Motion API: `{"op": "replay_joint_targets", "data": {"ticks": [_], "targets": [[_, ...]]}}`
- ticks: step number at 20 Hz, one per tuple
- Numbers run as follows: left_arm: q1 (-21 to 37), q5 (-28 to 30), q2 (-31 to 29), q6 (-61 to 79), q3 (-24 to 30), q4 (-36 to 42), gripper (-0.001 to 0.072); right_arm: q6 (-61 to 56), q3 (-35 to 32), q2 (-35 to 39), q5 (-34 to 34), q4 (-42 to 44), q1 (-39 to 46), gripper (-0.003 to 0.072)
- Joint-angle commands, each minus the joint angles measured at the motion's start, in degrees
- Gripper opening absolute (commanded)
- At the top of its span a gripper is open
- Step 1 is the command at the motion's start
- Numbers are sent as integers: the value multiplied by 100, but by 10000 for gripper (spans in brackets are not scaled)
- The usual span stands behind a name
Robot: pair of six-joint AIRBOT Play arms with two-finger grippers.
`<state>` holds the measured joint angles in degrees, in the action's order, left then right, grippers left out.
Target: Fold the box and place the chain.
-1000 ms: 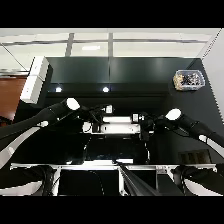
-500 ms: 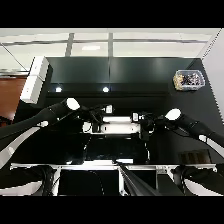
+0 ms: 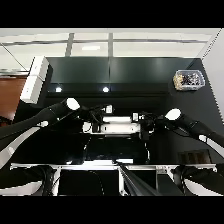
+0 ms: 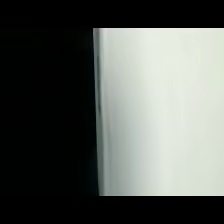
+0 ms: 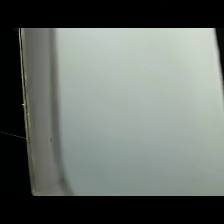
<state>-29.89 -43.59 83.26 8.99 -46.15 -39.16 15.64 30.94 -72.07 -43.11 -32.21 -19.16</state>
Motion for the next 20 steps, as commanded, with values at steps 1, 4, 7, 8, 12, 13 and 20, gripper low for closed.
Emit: {"op": "replay_joint_targets", "data": {"ticks": [1,4,7,8,12,13,20], "targets": [[2,7,0,2,0,-2,27,2,7,-4,-17,-9,-2,526],[2,0,0,-13,0,0,27,-7,7,-11,-15,-109,-74,525],[4,4,-35,-223,-2,-2,47,-48,4,-17,17,-236,-164,524],[7,4,-96,-323,-2,-9,202,-144,4,-17,114,-225,-164,524],[138,-26,-632,-1097,0,-387,680,-256,0,-17,201,-232,-164,523],[186,-52,-813,-1392,0,-647,698,-256,0,-17,201,-232,-164,523],[595,-2181,-2000,-4951,2,-1843,400,-254,-2,-17,199,-234,-164,352]]}}
